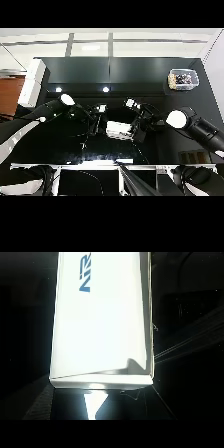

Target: Fold the box and place the chain.

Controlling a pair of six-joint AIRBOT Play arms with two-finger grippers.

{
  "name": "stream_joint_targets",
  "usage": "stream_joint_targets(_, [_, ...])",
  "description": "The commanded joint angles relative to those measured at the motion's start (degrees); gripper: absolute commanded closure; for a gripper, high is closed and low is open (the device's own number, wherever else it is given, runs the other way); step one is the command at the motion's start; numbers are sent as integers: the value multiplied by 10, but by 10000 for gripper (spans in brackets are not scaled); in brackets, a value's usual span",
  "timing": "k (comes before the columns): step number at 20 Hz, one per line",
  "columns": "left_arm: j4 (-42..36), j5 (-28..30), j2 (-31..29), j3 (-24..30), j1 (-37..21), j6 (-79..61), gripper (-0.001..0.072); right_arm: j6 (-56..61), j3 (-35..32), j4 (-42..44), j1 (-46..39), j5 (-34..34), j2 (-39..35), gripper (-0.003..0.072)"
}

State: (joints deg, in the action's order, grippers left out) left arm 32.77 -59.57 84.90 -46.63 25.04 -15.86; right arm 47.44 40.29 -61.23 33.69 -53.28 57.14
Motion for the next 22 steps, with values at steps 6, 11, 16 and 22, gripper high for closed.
stream_joint_targets(6, [0,0,0,0,-1,1,239,8,-3,-3,5,0,0,458])
stream_joint_targets(11, [0,0,0,0,-1,1,239,12,-9,-3,5,-14,0,457])
stream_joint_targets(16, [0,0,0,0,-1,1,240,12,-9,-3,5,-16,0,432])
stream_joint_targets(22, [0,0,0,0,-1,1,239,16,-9,-4,5,-16,0,425])
